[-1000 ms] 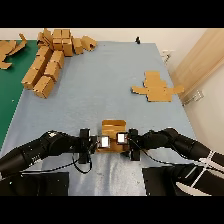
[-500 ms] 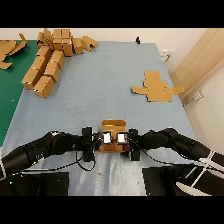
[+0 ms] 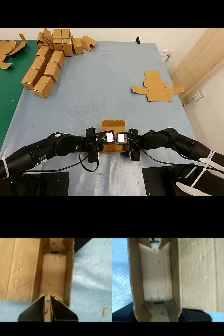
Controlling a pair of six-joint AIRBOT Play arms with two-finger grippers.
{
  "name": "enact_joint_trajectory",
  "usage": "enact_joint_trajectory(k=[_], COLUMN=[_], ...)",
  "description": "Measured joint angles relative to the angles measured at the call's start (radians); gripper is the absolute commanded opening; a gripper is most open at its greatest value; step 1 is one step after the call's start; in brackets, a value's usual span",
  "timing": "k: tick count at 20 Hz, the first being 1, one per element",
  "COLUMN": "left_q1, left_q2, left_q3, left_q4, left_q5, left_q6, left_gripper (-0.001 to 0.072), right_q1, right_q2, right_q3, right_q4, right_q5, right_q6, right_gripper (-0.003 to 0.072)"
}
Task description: Fold the box.
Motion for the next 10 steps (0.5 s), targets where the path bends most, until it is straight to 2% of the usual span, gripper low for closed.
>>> enact_joint_trajectory(k=[2, 7, 8, 9, 10], left_q1=[-0.004, -0.008, -0.008, -0.008, -0.008], left_q2=[-0.008, -0.014, -0.016, -0.016, -0.016], left_q3=[0.000, 0.000, 0.000, 0.000, 0.000], left_q4=[-0.013, -0.026, -0.027, -0.031, -0.034], left_q5=[0.022, 0.045, 0.047, 0.048, 0.048], left_q6=[0.000, -0.003, -0.003, -0.003, -0.004], left_gripper=[0.0136, 0.0140, 0.0332, 0.0437, 0.0431], right_q1=[0.000, 0.000, 0.000, 0.000, 0.000], right_q2=[0.000, 0.000, 0.000, 0.000, 0.000], right_q3=[0.000, 0.000, 0.000, 0.000, 0.000], right_q4=[0.000, 0.000, 0.000, 0.000, 0.000], right_q5=[0.000, 0.000, 0.001, 0.001, 0.002], right_q6=[0.000, 0.000, 0.000, 0.000, 0.000], right_gripper=[0.0600, 0.0601, 0.0600, 0.0601, 0.0601])
